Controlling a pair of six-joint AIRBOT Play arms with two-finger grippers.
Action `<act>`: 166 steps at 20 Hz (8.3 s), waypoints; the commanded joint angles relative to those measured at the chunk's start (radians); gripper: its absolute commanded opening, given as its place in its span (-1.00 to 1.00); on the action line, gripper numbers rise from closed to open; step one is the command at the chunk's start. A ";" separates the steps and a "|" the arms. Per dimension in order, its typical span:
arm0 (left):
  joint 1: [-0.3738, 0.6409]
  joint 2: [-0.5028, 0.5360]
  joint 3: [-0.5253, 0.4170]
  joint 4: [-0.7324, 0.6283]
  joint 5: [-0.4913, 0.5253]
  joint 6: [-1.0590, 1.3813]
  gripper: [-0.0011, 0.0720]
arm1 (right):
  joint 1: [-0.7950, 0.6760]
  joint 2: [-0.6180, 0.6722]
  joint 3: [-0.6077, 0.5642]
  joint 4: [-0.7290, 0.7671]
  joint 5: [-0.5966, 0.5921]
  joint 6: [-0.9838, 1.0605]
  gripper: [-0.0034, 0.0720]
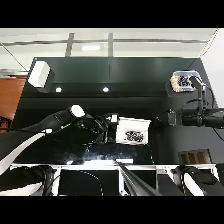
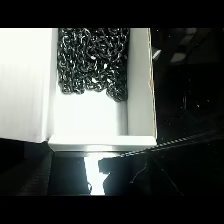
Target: Fold the box and place the chain.
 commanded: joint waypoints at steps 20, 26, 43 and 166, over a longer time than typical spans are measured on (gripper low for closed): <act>-0.018 0.005 0.023 -0.002 0.030 0.023 0.93 | 0.001 0.001 0.000 -0.004 0.001 0.002 0.42; 0.049 0.016 0.025 0.001 -0.001 -0.006 0.93 | 0.001 0.001 0.000 -0.004 0.024 0.002 0.42; 0.101 -0.029 0.038 -0.130 -0.130 0.135 0.94 | 0.001 0.001 0.000 -0.004 0.023 0.002 0.42; -0.011 -0.040 0.046 -0.101 -0.018 -0.001 -0.23 | 0.340 -0.069 -0.124 -0.060 -0.117 -0.796 -0.29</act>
